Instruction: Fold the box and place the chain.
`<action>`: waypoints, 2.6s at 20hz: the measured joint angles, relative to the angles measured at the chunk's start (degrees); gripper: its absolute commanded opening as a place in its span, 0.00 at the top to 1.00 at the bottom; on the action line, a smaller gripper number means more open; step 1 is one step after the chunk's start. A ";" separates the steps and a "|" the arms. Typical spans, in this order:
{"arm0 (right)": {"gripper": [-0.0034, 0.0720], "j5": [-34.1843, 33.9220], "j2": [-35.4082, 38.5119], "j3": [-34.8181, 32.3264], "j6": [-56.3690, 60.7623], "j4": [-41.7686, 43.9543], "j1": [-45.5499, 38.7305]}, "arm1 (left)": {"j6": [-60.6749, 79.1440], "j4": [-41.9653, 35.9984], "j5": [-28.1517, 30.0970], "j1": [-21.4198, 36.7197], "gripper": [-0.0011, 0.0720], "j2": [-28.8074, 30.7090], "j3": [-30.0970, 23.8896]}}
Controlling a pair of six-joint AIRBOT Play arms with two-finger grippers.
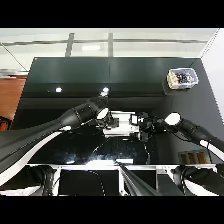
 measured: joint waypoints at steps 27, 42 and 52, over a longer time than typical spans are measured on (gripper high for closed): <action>0.00 -0.09 0.57 0.00 1.16 -0.24 0.00 | 1.16 -0.17 -1.46 0.02 0.95 -0.15 0.11; 0.32 4.02 9.57 -0.07 8.41 -12.79 0.00 | 1.33 0.63 -2.21 0.37 0.95 -0.15 0.11; 0.70 2.93 8.31 -0.17 8.39 -2.97 1.27 | 1.31 0.63 -1.57 0.37 0.95 -0.15 0.11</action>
